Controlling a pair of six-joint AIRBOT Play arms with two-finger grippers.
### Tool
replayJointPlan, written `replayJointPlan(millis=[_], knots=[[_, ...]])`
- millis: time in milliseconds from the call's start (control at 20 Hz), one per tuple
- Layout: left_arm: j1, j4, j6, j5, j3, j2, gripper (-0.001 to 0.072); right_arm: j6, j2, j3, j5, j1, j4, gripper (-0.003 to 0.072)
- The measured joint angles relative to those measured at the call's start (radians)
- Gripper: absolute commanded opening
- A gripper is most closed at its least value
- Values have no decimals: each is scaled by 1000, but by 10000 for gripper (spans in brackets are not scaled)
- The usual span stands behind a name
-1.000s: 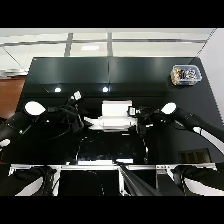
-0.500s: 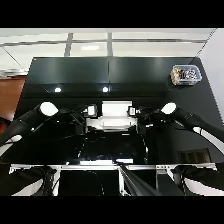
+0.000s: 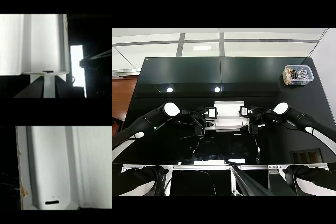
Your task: Fold the box and place the chain.
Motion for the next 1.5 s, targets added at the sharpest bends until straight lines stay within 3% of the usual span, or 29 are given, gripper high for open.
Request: replayJointPlan(millis=[500,900,1000,1050,1100,1150,1200,1250,1300,1350,1500], knots=[[-14,-235,2,36,0,-70,175,0,0,0,0,0,0,471],[-13,-277,2,28,0,-88,116,0,0,0,0,0,0,471],[-13,-280,3,25,0,-89,490,0,0,0,0,0,0,471],[-13,-282,4,24,1,-89,430,-1,0,0,0,0,0,471],[-13,-282,3,26,1,-89,165,-1,0,0,0,0,0,471],[-13,-280,0,26,1,-89,192,0,0,0,0,0,0,471],[-13,-281,0,29,1,-89,364,0,0,0,0,0,0,471],[-13,-282,0,26,1,-89,336,0,0,0,0,0,0,471],[-13,-283,-1,26,1,-88,109,0,0,0,0,0,0,471],[-10,-276,-10,27,1,-85,27,0,0,0,0,0,0,471],[9,-200,-95,24,5,-44,26,0,0,0,0,0,0,471]])
